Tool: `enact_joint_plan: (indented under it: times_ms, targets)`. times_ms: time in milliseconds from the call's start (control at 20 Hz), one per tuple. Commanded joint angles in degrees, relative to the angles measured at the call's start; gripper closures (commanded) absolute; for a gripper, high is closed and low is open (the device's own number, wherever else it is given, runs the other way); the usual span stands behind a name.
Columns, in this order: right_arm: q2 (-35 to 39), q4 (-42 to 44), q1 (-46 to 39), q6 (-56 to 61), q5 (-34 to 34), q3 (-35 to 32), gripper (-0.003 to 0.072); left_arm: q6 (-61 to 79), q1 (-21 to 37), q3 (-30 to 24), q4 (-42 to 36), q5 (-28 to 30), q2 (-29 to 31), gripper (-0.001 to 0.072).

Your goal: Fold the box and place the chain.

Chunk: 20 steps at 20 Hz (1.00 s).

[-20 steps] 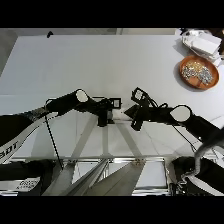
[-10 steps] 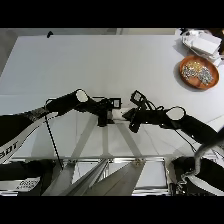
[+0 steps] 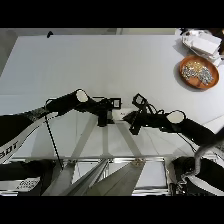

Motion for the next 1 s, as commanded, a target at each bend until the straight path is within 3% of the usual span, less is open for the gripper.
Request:
enact_joint_plan:
  times_ms: [0, 250, 400, 550, 650, 800, 950]
  targets:
    - [-0.1, -0.6, 0.0, 0.2, -1.0, -0.4, 0.0677, 0.0, 0.0, 0.0, 0.0, 0.0, 0.0, 0.0576]
    - [2.6, -0.5, 0.0, 1.2, -0.8, 2.7, 0.0675, 0.0, 0.0, 0.0, 0.0, 0.0, 0.0, 0.0576]
    - [7.7, -5.4, 0.0, 7.4, -0.8, 5.6, 0.0675, 0.0, 0.0, 0.0, 0.0, 0.0, 0.0, 0.0576]
    - [13.5, -22.1, 0.0, 24.0, -0.6, 6.6, 0.0675, 0.0, 0.0, 0.0, 0.0, 0.0, 0.0, 0.0576]
    - [17.7, -39.0, 0.0, 41.6, 1.9, 6.6, 0.0675, 0.0, 0.0, 0.0, 0.0, 0.0, 0.0, 0.0576]
    - [22.6, -62.8, 0.0, 69.2, 13.6, 6.6, 0.0675, 0.0, 0.0, 0.0, 0.0, 0.0, 0.0, 0.0576]
    - [24.1, -72.0, 0.0, 84.2, 33.3, 6.6, 0.0673, 0.0, 0.0, 0.0, 0.0, 0.0, 0.0, 0.0576]
